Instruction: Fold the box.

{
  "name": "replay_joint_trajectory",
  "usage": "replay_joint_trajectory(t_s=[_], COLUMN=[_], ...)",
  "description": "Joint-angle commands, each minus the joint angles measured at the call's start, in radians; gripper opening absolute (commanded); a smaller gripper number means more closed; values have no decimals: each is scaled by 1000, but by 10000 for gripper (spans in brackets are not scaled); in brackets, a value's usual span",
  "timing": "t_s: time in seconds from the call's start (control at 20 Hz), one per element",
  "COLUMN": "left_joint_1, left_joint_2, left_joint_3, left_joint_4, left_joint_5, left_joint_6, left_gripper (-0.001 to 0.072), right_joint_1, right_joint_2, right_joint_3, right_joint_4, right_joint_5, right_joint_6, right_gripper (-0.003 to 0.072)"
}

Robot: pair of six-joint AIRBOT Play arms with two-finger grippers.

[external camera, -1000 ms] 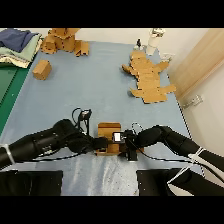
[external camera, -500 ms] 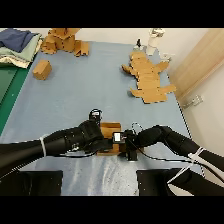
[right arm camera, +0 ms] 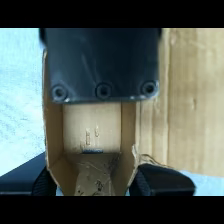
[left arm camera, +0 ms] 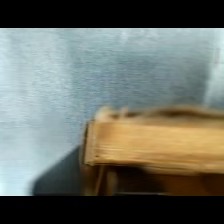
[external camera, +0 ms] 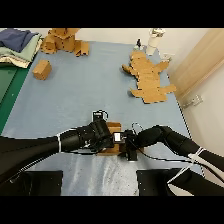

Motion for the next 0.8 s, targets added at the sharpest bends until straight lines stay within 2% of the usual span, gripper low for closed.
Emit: replay_joint_trajectory(t_s=[0.0,0.4,0.45,0.5,0.55,0.75], left_joint_1=[0,0,0,0,0,0], left_joint_2=[-14,-11,-10,-7,-2,37], left_joint_3=[10,11,16,26,41,93], left_joint_4=[18,-27,-29,-29,-29,-28], left_joint_5=[30,29,35,47,61,120], left_joint_6=[-8,5,9,12,13,59], left_gripper=[14,17,141,447,561,561], right_joint_1=[0,0,0,0,0,0], right_joint_2=[0,0,0,0,0,0], right_joint_3=[0,0,0,0,0,0], right_joint_4=[0,0,0,0,0,0], right_joint_5=[0,0,0,0,0,0], right_joint_6=[0,0,0,0,0,0], right_gripper=[504,504,504,504,504,504])
